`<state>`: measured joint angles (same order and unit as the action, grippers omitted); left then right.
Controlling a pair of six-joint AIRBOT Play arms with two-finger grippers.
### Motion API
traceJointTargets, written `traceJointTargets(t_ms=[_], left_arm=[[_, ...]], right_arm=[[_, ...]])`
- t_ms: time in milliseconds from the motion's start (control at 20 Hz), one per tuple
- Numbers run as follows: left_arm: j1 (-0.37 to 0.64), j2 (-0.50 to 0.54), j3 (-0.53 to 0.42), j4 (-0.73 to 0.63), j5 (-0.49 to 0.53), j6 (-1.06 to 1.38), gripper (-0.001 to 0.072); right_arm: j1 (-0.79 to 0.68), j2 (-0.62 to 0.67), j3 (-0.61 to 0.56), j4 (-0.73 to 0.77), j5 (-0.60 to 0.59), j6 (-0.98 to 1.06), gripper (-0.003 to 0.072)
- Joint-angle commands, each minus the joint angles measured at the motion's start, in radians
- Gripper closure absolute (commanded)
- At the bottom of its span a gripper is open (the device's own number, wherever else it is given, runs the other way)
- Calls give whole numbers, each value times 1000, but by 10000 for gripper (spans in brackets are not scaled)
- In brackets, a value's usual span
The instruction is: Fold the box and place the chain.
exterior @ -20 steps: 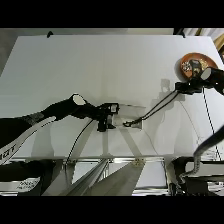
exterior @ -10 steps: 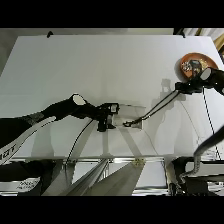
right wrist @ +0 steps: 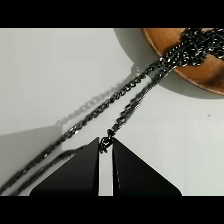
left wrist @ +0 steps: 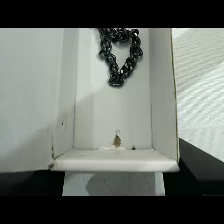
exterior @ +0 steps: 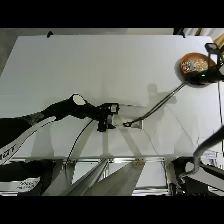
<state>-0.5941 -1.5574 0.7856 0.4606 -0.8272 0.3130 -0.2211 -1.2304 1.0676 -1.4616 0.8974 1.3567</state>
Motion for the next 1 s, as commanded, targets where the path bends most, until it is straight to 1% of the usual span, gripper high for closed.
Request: traceJointTargets(t_ms=[0, 100, 300, 500, 800, 950], left_arm=[[0, 0, 0, 0, 0, 0, 437], [0, 0, 0, 0, 0, 0, 437], [0, 0, 0, 0, 0, 0, 437], [0, 0, 0, 0, 0, 0, 437], [0, 0, 0, 0, 0, 0, 437], [0, 0, 0, 0, 0, 0, 437]], right_arm=[[5, 171, 0, 98, 130, -65, 672], [31, 262, 0, 156, 190, -77, 672], [124, 411, 0, 187, 302, -82, 672], [255, 517, 0, 233, 397, -74, 672], [446, 611, 0, 253, 406, -12, 672], [531, 628, 0, 315, 405, -11, 672]])
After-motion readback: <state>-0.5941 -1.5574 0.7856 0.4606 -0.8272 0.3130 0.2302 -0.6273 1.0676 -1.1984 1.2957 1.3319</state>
